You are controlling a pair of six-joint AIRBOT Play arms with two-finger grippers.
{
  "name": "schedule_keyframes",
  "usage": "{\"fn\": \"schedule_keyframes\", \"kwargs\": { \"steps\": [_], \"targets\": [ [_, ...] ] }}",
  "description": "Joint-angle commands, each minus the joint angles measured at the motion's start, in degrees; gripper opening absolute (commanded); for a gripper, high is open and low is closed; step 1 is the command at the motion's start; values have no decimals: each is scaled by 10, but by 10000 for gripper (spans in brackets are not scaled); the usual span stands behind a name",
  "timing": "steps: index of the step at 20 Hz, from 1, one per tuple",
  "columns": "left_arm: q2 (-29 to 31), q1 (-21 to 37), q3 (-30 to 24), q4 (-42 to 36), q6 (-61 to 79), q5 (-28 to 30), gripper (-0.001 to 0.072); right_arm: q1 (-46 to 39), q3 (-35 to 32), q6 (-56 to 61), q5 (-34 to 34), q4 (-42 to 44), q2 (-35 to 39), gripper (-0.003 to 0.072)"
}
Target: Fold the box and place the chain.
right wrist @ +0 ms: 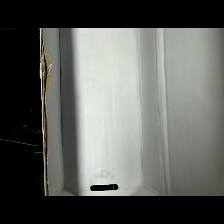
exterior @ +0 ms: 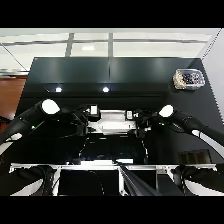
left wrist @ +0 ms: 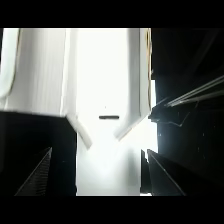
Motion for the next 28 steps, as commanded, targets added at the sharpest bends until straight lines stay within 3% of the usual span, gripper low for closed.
{"fn": "schedule_keyframes", "kwargs": {
  "steps": [1,2,3,4,5,6,12,22,23,24,25,26,27,28],
  "targets": [
    [-23,-21,-1,-23,23,16,669,0,0,0,0,0,0,127],
    [-32,-22,-1,-23,19,16,611,0,0,0,0,0,0,127],
    [-38,-23,-1,-18,7,17,464,0,0,0,0,0,0,127],
    [-43,-23,-1,-16,6,17,408,0,0,0,0,0,0,127],
    [-44,-23,-1,-16,6,20,398,0,0,0,0,0,0,127],
    [-44,-23,-1,-19,5,23,312,0,0,0,0,0,0,127],
    [-47,-30,-1,-83,-7,19,166,0,0,0,0,0,0,127],
    [-81,-42,-1,-147,-7,32,164,0,0,0,0,0,0,127],
    [-81,-42,-1,-147,-7,34,196,0,0,0,-1,0,0,127],
    [-81,-42,-1,-147,-7,36,353,0,0,0,0,0,0,127],
    [-81,-42,-1,-147,-7,36,437,0,0,0,-1,0,0,127],
    [-81,-42,-1,-146,-7,36,437,0,0,0,0,0,0,127],
    [-81,-42,-1,-146,-7,36,329,0,0,0,0,0,0,127],
    [-81,-42,-1,-146,-7,33,137,0,0,0,0,0,0,127]
  ]
}}
